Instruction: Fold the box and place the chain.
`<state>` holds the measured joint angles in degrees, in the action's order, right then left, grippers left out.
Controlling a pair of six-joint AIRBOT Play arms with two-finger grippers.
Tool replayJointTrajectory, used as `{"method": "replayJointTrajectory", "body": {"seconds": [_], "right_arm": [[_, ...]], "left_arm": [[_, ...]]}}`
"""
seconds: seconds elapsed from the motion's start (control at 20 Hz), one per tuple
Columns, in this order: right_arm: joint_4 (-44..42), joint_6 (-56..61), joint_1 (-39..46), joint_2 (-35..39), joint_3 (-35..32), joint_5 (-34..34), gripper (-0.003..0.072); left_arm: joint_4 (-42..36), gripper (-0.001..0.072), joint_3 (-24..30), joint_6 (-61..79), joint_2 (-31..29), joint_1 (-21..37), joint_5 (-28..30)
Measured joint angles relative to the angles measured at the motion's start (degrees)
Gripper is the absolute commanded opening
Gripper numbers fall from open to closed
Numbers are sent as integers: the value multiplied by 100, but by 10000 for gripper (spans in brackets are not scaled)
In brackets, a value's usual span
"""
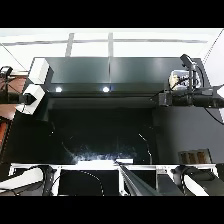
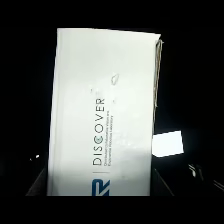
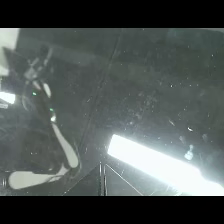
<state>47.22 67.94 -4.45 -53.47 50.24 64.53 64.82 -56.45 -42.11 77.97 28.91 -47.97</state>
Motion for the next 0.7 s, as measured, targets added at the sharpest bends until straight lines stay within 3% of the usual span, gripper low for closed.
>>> {"method": "replayJointTrajectory", "body": {"seconds": [0.25,0.3,0.35,0.4,0.7], "right_arm": [[2,0,0,0,0,-37,40],[2,0,0,0,0,-48,39],[2,0,0,0,0,-61,40],[0,0,0,0,0,-92,39],[2,0,0,0,0,-175,40]], "left_arm": [[-57,357,-612,-155,693,37,306],[-103,474,-675,-173,772,37,396],[-186,679,-719,-184,828,37,444],[-282,715,-754,-190,872,37,533],[-321,713,-846,-481,538,44,586]]}}
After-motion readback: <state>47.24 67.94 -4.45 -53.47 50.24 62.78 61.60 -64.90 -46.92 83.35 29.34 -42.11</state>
